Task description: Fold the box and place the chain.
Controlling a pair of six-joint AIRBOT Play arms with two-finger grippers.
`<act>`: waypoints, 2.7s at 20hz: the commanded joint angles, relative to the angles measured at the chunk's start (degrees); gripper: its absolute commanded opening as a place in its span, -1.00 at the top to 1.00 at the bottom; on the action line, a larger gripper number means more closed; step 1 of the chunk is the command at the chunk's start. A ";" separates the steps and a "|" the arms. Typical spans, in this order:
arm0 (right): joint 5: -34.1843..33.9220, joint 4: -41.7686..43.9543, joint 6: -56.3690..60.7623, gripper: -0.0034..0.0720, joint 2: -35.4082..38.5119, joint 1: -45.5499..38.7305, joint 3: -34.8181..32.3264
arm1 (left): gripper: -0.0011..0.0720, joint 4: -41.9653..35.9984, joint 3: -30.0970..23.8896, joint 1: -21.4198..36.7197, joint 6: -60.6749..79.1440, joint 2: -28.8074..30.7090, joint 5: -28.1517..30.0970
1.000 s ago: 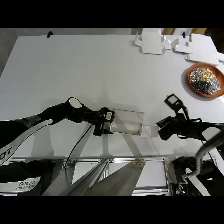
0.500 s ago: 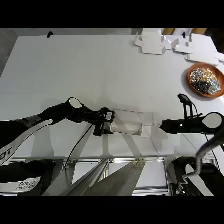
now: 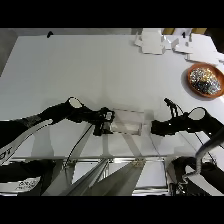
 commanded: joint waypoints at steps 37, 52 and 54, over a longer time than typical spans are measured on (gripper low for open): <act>-8.31 -33.55 65.66 0.05 -5.70 38.75 15.21 | 0.40 0.00 0.02 -0.02 0.02 -0.04 0.00; -3.91 -39.19 78.75 0.05 -10.21 40.41 19.61 | 0.40 0.00 0.02 -0.02 0.00 -0.04 0.00; -3.91 -39.21 78.82 0.09 -10.21 40.41 19.61 | 0.40 0.00 0.02 -0.02 0.00 -0.04 0.00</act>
